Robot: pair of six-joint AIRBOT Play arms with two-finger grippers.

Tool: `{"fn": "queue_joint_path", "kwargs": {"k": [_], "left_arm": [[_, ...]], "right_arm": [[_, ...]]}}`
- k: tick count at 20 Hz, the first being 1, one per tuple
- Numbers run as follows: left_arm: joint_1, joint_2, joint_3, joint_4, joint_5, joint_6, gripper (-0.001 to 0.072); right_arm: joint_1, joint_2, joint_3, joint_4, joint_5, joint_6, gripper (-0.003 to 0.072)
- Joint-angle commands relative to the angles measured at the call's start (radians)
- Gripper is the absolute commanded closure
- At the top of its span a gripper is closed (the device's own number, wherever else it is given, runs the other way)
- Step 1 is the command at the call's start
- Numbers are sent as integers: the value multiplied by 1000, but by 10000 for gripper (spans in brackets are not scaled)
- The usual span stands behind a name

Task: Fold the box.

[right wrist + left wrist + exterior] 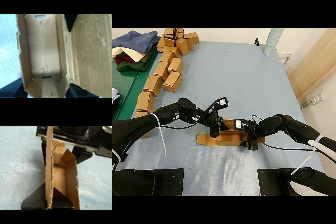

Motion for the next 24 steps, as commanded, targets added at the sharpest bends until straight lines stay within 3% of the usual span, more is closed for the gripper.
{"fn": "queue_joint_path", "kwargs": {"k": [1, 12, 13, 14, 15, 17, 21, 24], "left_arm": [[0, 0, 0, 0, 1, 0, 695], [2, 1, 0, 1, 5, -31, 691], [2, 2, 0, 1, 5, -31, 464], [2, 2, 1, 1, 9, -61, 94], [4, 3, 1, 3, 12, -117, 5], [21, 23, 1, 79, 7, -215, 4], [93, 151, 1, 377, -25, -492, 4], [154, 265, 1, 546, -135, -747, 9]], "right_arm": [[1, -2, 0, 0, 0, -1, 211], [0, -2, 0, 0, -1, -1, 210], [0, -2, 0, -1, -1, -1, 210], [0, -2, 0, -1, 0, -1, 210], [0, -2, 0, -1, 0, -1, 210], [0, -2, 0, -1, 0, -1, 209], [0, -2, 0, -1, 0, -1, 210], [0, -2, 0, -1, 0, -1, 209]]}}
